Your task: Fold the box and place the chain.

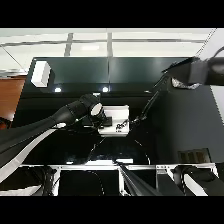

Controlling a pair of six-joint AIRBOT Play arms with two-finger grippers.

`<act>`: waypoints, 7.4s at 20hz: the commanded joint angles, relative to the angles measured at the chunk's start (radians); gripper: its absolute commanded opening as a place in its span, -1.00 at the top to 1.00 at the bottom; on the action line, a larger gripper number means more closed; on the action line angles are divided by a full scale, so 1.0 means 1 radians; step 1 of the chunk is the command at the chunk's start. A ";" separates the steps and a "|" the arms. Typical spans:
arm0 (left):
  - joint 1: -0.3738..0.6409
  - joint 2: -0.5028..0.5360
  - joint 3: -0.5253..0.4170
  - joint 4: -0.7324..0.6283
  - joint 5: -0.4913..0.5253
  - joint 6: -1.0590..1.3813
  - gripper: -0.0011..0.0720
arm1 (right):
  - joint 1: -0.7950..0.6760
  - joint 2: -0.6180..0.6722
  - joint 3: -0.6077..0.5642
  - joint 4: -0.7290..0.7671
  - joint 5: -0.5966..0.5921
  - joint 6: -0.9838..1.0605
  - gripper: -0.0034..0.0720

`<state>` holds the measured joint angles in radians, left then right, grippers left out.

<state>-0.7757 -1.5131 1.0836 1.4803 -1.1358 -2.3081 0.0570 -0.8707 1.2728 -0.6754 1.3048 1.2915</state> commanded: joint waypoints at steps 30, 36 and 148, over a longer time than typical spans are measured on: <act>0.001 0.000 0.000 0.000 -0.002 0.000 0.89 | 0.298 -0.252 -0.360 -0.043 -0.230 -0.010 -0.19; 0.001 0.000 0.000 0.000 -0.001 0.000 0.89 | 0.018 -0.084 -0.541 -0.330 -0.248 -0.244 -0.22; 0.486 0.147 -0.426 -0.930 0.190 2.672 -1.00 | -0.074 -0.112 -0.454 -0.010 -0.094 -0.579 0.07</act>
<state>-0.2798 -1.3468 0.6502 0.5682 -0.9432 0.3241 -0.0166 -0.9836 0.8181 -0.6853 1.2106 0.7116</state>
